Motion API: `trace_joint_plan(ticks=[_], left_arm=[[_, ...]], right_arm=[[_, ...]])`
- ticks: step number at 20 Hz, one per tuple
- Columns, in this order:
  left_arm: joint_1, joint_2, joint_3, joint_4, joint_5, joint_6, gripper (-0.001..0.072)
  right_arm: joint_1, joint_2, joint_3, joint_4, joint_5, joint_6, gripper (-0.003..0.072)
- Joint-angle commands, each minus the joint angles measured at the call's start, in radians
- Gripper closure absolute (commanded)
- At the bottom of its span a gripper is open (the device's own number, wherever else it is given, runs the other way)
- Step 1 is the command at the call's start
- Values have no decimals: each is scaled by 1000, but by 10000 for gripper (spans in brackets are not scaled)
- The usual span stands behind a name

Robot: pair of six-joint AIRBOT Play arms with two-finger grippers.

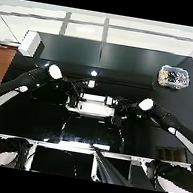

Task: Fold the box and place the chain.

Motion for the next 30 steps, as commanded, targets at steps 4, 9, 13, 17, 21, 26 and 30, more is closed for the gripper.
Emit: trace_joint_plan(ticks=[4,9,13,17,21,26,30], left_arm=[[0,-1,0,0,0,0,684],[0,-1,0,0,0,-1,684],[1,7,0,1,0,-4,567],[2,51,0,27,-2,-35,279],[14,113,0,203,-10,-224,184],[100,231,0,311,-108,-421,220],[214,309,-1,310,-213,-561,586]], right_arm=[[0,0,1,-1,-1,1,13],[-20,0,1,-10,2,0,206],[-23,0,1,-10,3,0,207],[-23,0,1,-10,3,-4,214],[-23,0,1,-10,2,-8,214],[-23,0,1,-10,3,-8,214],[-23,0,1,-10,3,-8,274]])
